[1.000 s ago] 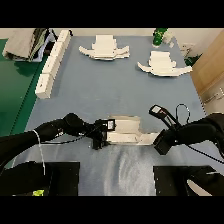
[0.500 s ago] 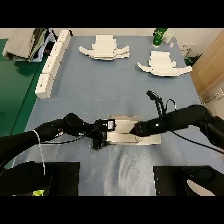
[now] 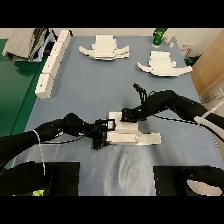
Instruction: Fold the box.
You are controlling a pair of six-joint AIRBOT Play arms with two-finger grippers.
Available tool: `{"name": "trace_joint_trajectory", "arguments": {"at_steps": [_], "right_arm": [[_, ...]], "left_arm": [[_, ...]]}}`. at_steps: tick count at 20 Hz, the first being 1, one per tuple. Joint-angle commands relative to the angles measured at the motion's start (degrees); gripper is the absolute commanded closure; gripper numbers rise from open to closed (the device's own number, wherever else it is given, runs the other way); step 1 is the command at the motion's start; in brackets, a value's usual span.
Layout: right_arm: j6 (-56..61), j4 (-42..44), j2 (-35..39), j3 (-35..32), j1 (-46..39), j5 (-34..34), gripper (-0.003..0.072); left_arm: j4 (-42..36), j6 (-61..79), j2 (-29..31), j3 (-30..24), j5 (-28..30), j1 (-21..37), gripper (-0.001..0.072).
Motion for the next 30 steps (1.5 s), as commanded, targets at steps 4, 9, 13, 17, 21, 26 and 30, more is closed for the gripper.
{"name": "trace_joint_trajectory", "arguments": {"at_steps": [4,9,13,17,21,26,30], "right_arm": [[-3.61,-0.63,-7.61,0.96,1.33,0.81,0.0619],[-4.66,-0.9,-7.87,0.96,2.49,1.25,0.0618],[-4.68,-0.9,-7.48,0.98,2.49,1.25,0.0619],[-4.68,-2.43,-2.82,1.01,2.38,1.49,0.0619],[-4.68,-7.82,7.72,1.01,2.38,-0.26,0.0619],[-11.21,-20.72,22.05,0.24,2.95,-13.33,0.0619],[-25.29,-23.65,29.42,-6.58,3.52,-26.12,0.0373]], "left_arm": [[0.02,0.11,-0.02,0.02,0.0,-0.02,0.043],[0.02,0.11,-0.02,0.02,0.0,-0.02,0.043],[0.02,0.11,-0.02,0.02,0.0,-0.02,0.043],[0.02,0.11,-0.02,0.02,0.0,-0.02,0.043],[0.02,0.11,-0.02,0.02,0.0,-0.02,0.043],[0.02,0.11,-0.02,0.02,0.0,-0.02,0.043],[0.02,0.11,-0.02,0.02,0.0,-0.02,0.043]]}}
